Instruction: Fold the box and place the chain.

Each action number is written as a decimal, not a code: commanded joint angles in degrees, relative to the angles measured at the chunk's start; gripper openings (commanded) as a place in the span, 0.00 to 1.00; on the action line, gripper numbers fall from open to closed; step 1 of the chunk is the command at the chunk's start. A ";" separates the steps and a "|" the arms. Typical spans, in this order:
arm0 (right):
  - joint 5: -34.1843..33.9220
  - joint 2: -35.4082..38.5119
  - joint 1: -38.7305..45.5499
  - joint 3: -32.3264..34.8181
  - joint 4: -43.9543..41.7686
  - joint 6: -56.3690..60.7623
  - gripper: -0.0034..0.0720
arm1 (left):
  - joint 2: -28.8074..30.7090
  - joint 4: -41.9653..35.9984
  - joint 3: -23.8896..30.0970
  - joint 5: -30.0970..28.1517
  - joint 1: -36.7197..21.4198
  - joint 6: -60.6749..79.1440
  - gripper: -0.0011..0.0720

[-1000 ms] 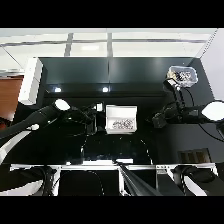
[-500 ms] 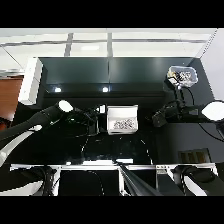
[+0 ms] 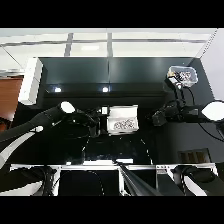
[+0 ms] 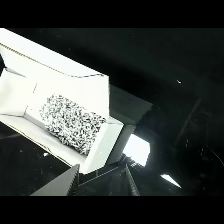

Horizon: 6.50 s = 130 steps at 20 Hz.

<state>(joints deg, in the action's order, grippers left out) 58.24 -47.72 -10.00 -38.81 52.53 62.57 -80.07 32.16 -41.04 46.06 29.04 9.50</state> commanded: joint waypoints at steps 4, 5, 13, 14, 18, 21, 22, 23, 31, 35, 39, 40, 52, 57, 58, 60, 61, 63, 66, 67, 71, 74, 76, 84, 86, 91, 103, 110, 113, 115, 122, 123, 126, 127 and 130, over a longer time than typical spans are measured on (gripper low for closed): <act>-0.63 -0.04 0.00 0.02 -0.02 0.00 0.51 | -0.07 -2.86 -0.17 -3.32 1.92 0.13 1.00; -0.94 -0.04 0.00 0.02 -0.02 0.00 0.51 | -0.07 -2.86 -0.17 -4.15 2.27 0.13 1.00; -13.75 -0.83 0.00 0.02 -7.23 0.94 1.00 | -0.07 -2.78 -0.20 -5.03 1.33 0.59 0.57; -17.55 -1.99 0.00 0.00 -9.88 0.90 1.00 | -0.07 -2.75 -0.20 -5.01 1.33 0.59 0.57; -26.10 -11.02 -3.37 -0.33 -22.36 -7.96 1.00 | -0.07 -2.73 -0.20 -4.87 1.33 0.59 0.57; -25.05 -19.71 -4.11 -6.21 -21.99 -9.03 1.00 | -0.07 -2.69 -0.20 -3.67 1.33 0.59 0.57; -21.27 -22.25 -4.13 -8.81 -21.05 -11.98 1.00 | -0.07 -2.67 -0.17 -2.89 1.33 0.59 0.57; -16.70 -23.82 -4.17 -10.78 -19.91 -17.05 1.00 | -0.07 -2.67 -0.17 -2.19 1.36 0.61 0.57; 7.23 -23.50 -4.33 -13.84 -10.36 -46.58 1.00 | -0.07 -2.64 -0.17 -2.10 1.36 0.61 0.57; 5.79 -23.52 -6.64 -11.82 -10.23 -49.42 1.00 | -0.07 -2.64 -0.17 -2.16 1.36 0.61 0.57; 4.66 -23.52 -8.52 -9.51 -10.16 -52.85 1.00 | -0.07 -2.64 -0.17 -2.14 1.38 0.61 0.57; 3.80 -23.52 -8.74 -9.51 -10.05 -52.94 1.00 | -0.07 -2.64 -0.17 -2.14 1.38 0.61 0.57; 7.04 -23.52 -8.74 -9.51 -9.11 -53.20 0.69 | -0.07 -2.64 -0.17 -2.14 1.38 0.61 0.57; 6.84 -23.52 -8.72 -9.51 -8.83 -52.87 0.34 | -0.07 -2.64 -0.17 -2.14 1.40 0.61 0.57; 6.84 -23.52 -8.72 -9.51 -8.83 -52.50 0.24 | -0.07 -2.64 -0.17 -2.14 1.40 0.61 0.57; 7.15 -23.50 -8.72 -9.53 -8.98 -52.26 0.21 | -0.07 -2.64 -0.17 -2.14 1.40 0.61 0.57; 7.19 -23.45 -8.72 -9.55 -8.96 -51.91 0.21 | -0.07 -2.64 -0.17 -2.14 1.40 0.61 0.57; 7.17 -23.06 -8.72 -9.57 -8.96 -50.64 0.21 | -0.07 -2.64 -0.17 -2.12 1.40 0.61 0.57; 7.17 -22.03 -8.70 -9.57 -8.96 -50.29 0.21 | -0.07 -2.64 -0.17 -2.14 1.40 0.61 0.57; 7.17 -21.81 -8.70 -9.57 -8.96 -49.96 0.21 | -0.07 -2.64 -0.17 -2.14 1.40 0.61 0.57; 7.17 -21.79 -8.70 -9.57 -8.98 -49.31 0.21 | -0.07 -2.64 -0.17 -2.12 1.40 0.61 0.57; 7.34 -21.73 -8.70 -9.57 -9.05 -49.29 0.21 | -0.07 -2.64 -0.17 -2.12 1.40 0.61 0.57; 7.34 -21.70 -8.70 -9.57 -9.05 -49.27 0.21 | -0.07 -2.64 -0.17 -2.12 1.40 0.61 0.57; 6.99 -21.73 -8.70 -9.57 -9.01 -47.98 0.21 | -0.07 -2.64 -0.17 -2.12 1.40 0.61 0.57; 6.71 -21.73 -8.70 -9.57 -9.01 -47.95 0.20 | -0.07 -2.64 -0.17 -2.12 1.40 0.61 0.57; 6.64 -21.73 -8.70 -9.57 -9.01 -47.95 0.20 | -0.07 -2.64 -0.17 -2.12 1.40 0.61 0.57; 6.67 -21.70 -8.70 -9.57 -9.79 -46.93 0.21 | -0.07 -2.64 -0.17 -2.12 1.40 0.61 0.57; 5.62 -21.73 -8.74 -9.51 -8.37 -46.86 0.21 | -0.07 -2.67 -0.17 -2.10 1.40 0.61 0.57; 5.62 -21.77 -8.72 -9.49 -8.28 -46.88 0.20 | -0.07 -2.64 -0.17 -2.10 1.40 0.61 0.57; 5.64 -21.77 -8.74 -9.49 -8.31 -46.88 0.20 | -0.07 -2.64 -0.17 -2.10 1.40 0.61 0.57; 6.14 -21.77 -8.74 -9.51 -8.79 -46.47 0.20 | -0.07 -2.64 -0.17 -2.10 1.40 0.61 0.57; 6.10 -21.77 -8.76 -9.51 -9.38 -46.47 0.20 | -0.07 -2.64 -0.17 -2.10 1.40 0.61 0.57; 5.14 -21.77 -10.16 -9.51 -10.23 -46.45 0.20 | -0.07 -2.67 -0.17 -2.10 1.40 0.61 0.57; 4.24 -21.77 -10.75 -9.51 -9.99 -46.21 0.20 | -0.07 -2.64 -0.17 -2.10 1.40 0.61 0.57; 2.12 -21.77 -11.17 -9.51 -8.55 -44.37 0.20 | -0.07 -2.64 -0.17 -2.10 1.40 0.61 0.57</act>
<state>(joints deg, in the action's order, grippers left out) 62.52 -69.47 -20.60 -48.31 43.57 16.97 -80.09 29.58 -41.17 43.97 30.39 10.07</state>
